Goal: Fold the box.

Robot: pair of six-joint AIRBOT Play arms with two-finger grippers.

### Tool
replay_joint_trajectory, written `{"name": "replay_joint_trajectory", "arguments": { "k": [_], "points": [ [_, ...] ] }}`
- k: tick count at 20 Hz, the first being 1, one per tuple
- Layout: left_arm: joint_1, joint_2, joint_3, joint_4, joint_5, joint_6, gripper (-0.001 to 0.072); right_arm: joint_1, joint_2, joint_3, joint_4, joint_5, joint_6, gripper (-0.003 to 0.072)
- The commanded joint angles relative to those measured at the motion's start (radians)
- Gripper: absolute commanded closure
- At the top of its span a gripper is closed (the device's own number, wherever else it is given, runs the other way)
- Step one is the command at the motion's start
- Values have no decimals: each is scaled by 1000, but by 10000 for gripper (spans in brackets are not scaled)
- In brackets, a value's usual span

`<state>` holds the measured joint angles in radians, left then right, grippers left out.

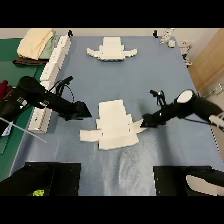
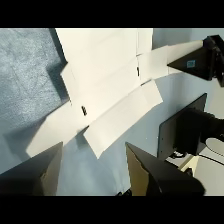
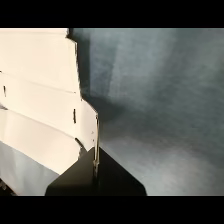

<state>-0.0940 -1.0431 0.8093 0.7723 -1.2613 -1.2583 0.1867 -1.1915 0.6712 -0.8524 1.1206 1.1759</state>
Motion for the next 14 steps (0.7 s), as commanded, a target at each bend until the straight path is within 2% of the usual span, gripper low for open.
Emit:
{"name": "replay_joint_trajectory", "arguments": {
  "k": [1, 3, 6, 9, 11, 12, 13, 14],
  "points": [
    [1, -91, -1, -10, 29, 32, 118, 110, 171, -188, 11, -222, -14, 689],
    [1, -154, -1, -10, 61, 48, 117, 158, 280, -272, 12, -309, 0, 688],
    [0, -247, -1, -46, 117, 108, 118, 190, 380, -329, 11, -351, 40, 689],
    [0, -359, 7, -200, 127, 234, 118, 190, 394, -334, 11, -347, 48, 689],
    [0, -435, 45, -292, 125, 330, 121, 190, 394, -334, 11, -344, 51, 688],
    [-6, -465, 71, -312, 117, 351, 216, 190, 394, -334, 11, -344, 55, 688],
    [-16, -492, 98, -312, 97, 376, 350, 190, 394, -334, 11, -344, 55, 688],
    [-32, -517, 121, -313, 59, 397, 353, 189, 394, -334, 11, -344, 55, 688]
  ]
}}
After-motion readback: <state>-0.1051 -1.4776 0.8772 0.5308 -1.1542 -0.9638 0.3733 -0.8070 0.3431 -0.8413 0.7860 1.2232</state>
